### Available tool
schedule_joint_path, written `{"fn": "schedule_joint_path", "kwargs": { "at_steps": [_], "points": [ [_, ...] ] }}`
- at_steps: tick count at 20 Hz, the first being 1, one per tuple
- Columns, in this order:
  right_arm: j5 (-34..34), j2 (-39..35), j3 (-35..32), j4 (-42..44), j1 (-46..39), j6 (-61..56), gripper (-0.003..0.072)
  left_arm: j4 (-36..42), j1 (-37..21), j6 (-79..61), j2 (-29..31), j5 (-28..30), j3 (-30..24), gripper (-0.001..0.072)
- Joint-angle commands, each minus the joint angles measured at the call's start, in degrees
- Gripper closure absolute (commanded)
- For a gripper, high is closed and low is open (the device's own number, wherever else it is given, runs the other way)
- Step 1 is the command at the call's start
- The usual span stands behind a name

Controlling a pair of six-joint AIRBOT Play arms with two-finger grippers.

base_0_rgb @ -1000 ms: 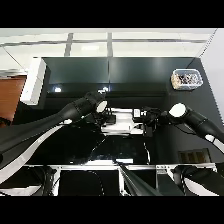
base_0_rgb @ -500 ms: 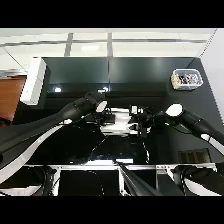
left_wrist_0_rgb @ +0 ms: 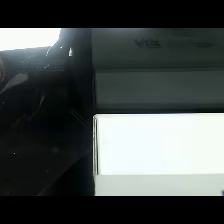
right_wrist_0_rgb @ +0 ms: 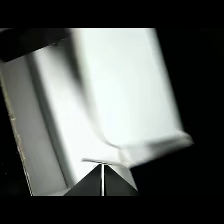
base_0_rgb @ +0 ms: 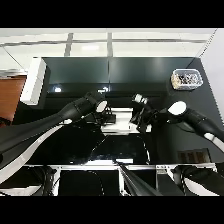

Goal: Fold the box and place the chain.

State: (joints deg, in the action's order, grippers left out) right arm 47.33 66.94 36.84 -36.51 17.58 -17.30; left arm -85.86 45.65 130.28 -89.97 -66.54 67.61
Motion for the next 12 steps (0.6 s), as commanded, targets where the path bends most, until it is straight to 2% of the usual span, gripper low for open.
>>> {"fn": "schedule_joint_path", "kwargs": {
  "at_steps": [1, 3, 4, 6, 7, 9, 12],
  "points": [
    [12.7, -6.6, 5.4, -15.1, -7.9, -33.4, 0.0665, -0.2, 0.0, 0.0, 0.0, 0.0, 0.1, 0.0679],
    [18.3, -9.2, 7.4, -21.2, -17.9, -48.2, 0.0664, -0.2, 0.0, 0.0, 0.0, 0.0, 0.1, 0.0679],
    [18.7, -9.2, 6.6, -21.6, -23.9, -53.5, 0.0664, -0.2, 0.0, 0.0, 0.0, 0.0, 0.1, 0.0679],
    [15.5, -8.3, 1.5, -19.2, -32.9, -62.5, 0.0664, -0.2, 0.0, 0.0, 0.0, 0.0, 0.1, 0.0679],
    [15.2, -7.1, -1.8, -16.4, -35.1, -62.8, 0.0664, -0.2, 0.0, 0.0, 0.0, 0.0, 0.1, 0.0679],
    [15.5, -3.5, -6.2, -9.9, -34.4, -60.1, 0.0664, -0.2, 0.0, 0.0, 0.0, 0.0, 0.1, 0.0679],
    [13.9, 3.7, -7.5, -4.1, -26.4, -56.5, 0.0664, -0.2, 0.0, 0.0, 0.0, 0.0, 0.1, 0.0679]
  ]
}}
